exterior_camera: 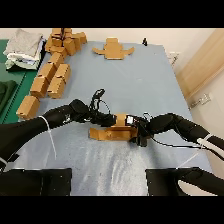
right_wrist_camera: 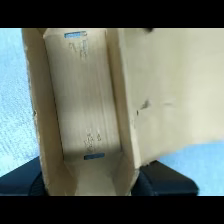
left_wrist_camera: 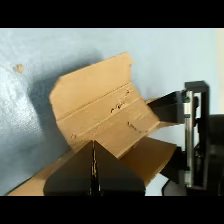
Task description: Fold the box.
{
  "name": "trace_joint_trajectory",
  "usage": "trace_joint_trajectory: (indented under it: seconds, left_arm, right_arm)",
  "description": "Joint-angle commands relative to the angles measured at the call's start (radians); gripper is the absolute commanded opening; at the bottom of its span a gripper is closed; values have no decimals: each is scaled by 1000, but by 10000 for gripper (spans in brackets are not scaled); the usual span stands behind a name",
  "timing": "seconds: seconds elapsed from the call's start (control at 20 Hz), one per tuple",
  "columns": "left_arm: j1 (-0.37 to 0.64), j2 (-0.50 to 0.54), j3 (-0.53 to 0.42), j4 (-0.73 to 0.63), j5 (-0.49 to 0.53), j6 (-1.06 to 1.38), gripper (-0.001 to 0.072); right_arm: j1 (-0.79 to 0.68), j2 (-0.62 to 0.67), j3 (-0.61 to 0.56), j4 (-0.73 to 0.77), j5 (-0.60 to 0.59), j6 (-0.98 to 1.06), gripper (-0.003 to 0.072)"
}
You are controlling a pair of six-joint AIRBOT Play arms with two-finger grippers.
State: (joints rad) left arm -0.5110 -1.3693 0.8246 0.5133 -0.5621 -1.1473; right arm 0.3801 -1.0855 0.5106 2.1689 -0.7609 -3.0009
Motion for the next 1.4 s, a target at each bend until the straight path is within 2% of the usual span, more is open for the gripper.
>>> trace_joint_trajectory:
  seconds: [0.0, 0.2, 0.35, 0.5, 0.65, 0.75, 0.85, 1.05, 1.15, 1.3, 1.35]
  left_arm:
    - [1, -29, 35, 168, -50, -138, 9]
    - [1, -40, 35, 190, -59, -151, 9]
    - [17, -30, 80, 193, -41, -107, 10]
    - [63, 38, 133, 207, -46, -45, 9]
    - [118, 143, 121, 259, -110, -11, 9]
    - [138, 243, 60, 280, -121, 26, 9]
    - [140, 364, -43, 274, -107, 86, 9]
    - [86, 600, -251, 266, -144, 351, 10]
    - [47, 653, -303, 269, -171, 441, 12]
    - [5, 647, -333, 269, -137, 489, 24]
    - [8, 633, -336, 266, -119, 528, 325]
  right_arm:
    - [0, 0, -1, 0, 0, 0, 600]
    - [0, 0, -1, 0, 0, 0, 600]
    - [0, 0, -1, 0, 0, 0, 599]
    - [0, 0, -1, 0, 0, 0, 600]
    - [0, 0, -1, 0, 0, 0, 599]
    - [0, 0, -1, 0, 0, 0, 600]
    - [0, 0, -1, 0, 0, 0, 600]
    - [0, 0, -1, 0, 0, 0, 600]
    - [0, 0, -1, 0, 0, 0, 600]
    - [0, 0, -1, 0, 0, 0, 600]
    - [0, 0, -1, 0, 0, 0, 600]
